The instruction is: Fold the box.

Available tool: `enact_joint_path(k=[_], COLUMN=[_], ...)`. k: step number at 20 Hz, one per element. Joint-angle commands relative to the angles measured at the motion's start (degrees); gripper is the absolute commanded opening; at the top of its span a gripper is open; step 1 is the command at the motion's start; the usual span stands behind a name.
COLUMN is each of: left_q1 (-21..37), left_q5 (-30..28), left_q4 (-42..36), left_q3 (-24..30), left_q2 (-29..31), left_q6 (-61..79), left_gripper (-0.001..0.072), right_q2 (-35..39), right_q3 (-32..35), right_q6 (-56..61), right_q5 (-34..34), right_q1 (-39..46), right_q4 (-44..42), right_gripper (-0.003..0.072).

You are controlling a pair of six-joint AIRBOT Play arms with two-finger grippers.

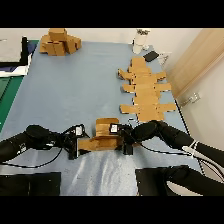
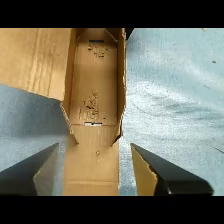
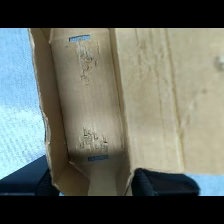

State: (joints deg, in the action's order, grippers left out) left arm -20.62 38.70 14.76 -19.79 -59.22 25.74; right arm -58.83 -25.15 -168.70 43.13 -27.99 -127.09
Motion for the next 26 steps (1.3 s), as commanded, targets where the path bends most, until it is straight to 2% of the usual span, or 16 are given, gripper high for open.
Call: enact_joint_path(k=[1, 4, 5, 6, 7, 10, 11, 12, 26], left_q1=[-1.05, -3.17, -3.58, -3.69, -3.69, -3.69, -3.69, -3.69, -5.84], left_q5=[-0.13, -0.17, -0.26, -0.85, -1.27, -1.68, -1.7, -1.81, -2.1], left_q4=[0.22, -1.29, -0.96, -1.31, -1.46, -1.88, -1.92, -1.95, -5.01], left_q3=[-1.57, -2.69, -2.93, -2.99, -3.1, -3.19, -3.19, -3.19, -5.09], left_q2=[-1.92, -3.41, -3.74, -3.8, -3.93, -4.07, -4.09, -4.09, -6.16], left_q6=[0.37, 0.37, 0.17, 0.22, 0.2, 0.37, 0.42, 0.39, 0.83], left_gripper=[0.0469, 0.047, 0.0442, 0.0276, 0.0225, 0.0221, 0.0089, 0.006, 0.0063], right_q2=[-0.02, -0.02, -0.02, -0.02, -0.02, -0.02, -0.02, -0.02, -0.02], right_q3=[-0.02, -0.02, -0.02, -0.02, -0.02, -0.02, -0.02, -0.02, -0.02], right_q6=[0.02, 0.02, 0.02, 0.02, 0.02, 0.02, 0.02, 0.02, 0.02], right_q5=[0.02, 0.0, 0.0, 0.02, 0.02, 0.0, 0.0, 0.0, 0.0], right_q1=[0.02, 0.02, 0.02, 0.02, 0.02, 0.02, 0.02, 0.02, 0.02], right_q4=[0.0, 0.0, 0.02, 0.02, 0.02, 0.02, 0.02, 0.02, 0.04], right_gripper=[0.0563, 0.0563, 0.0563, 0.0563, 0.0563, 0.0563, 0.0563, 0.0563, 0.0563])
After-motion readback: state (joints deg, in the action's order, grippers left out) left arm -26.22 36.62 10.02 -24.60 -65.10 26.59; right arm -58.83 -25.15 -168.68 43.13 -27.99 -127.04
